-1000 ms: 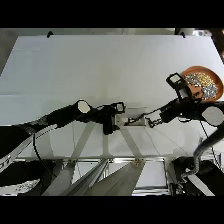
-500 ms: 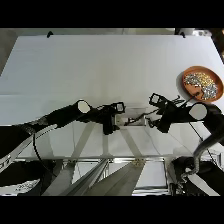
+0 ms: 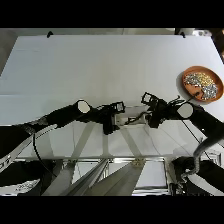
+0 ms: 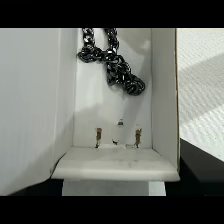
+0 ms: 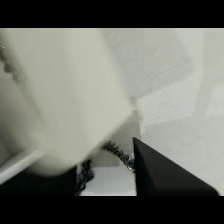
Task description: Fold the box and place the chain.
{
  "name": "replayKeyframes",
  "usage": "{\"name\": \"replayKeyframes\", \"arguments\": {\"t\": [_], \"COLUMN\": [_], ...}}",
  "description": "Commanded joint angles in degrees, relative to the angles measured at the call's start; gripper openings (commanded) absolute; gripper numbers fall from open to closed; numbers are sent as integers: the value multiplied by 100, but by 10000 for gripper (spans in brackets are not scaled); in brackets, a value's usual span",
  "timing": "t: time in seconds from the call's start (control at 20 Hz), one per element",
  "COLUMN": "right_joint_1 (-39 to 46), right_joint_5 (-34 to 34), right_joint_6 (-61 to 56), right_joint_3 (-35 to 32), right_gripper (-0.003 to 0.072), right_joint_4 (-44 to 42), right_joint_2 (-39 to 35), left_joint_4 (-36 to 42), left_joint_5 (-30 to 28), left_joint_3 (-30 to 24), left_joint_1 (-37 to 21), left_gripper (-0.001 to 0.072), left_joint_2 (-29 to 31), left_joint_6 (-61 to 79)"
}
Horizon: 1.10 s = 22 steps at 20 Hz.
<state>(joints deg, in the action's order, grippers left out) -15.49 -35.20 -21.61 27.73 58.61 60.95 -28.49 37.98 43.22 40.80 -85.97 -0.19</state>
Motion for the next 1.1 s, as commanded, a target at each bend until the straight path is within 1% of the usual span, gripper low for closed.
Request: {"name": "replayKeyframes", "arguments": {"t": [0.0,0.05,0.15,0.2,0.35,0.5,0.65,0.8,0.85,0.9,1.05], "right_joint_1": [-57,-59,-57,-59,-57,-59,-59,-59,-59,-59,-66], "right_joint_5": [472,479,420,345,17,-111,-317,-387,-468,-549,-800], "right_joint_6": [-238,-238,-238,-238,-286,-1075,-1375,-1764,-1762,-1757,-1510], "right_joint_3": [-4,-4,-4,-4,-4,-2,0,0,0,0,0], "right_gripper": [270,215,34,21,20,20,19,19,19,19,18], "right_joint_4": [264,260,267,306,518,907,905,872,752,455,-710], "right_joint_2": [85,85,83,83,28,-205,-815,-1700,-1991,-2291,-2846], "left_joint_4": [-4,-4,-4,-4,-4,-4,-4,-4,-4,-4,-4], "left_joint_5": [-2,0,0,0,0,0,0,0,0,0,-2], "left_joint_3": [0,-2,0,0,0,-2,0,0,0,-2,-2], "left_joint_1": [0,0,0,0,0,0,0,0,0,0,0], "left_gripper": [438,438,438,438,438,438,438,438,438,438,438], "left_joint_2": [-2,-2,-2,-2,-2,-2,-2,-2,-2,-2,-2], "left_joint_6": [15,15,15,15,15,17,15,15,15,15,15]}}
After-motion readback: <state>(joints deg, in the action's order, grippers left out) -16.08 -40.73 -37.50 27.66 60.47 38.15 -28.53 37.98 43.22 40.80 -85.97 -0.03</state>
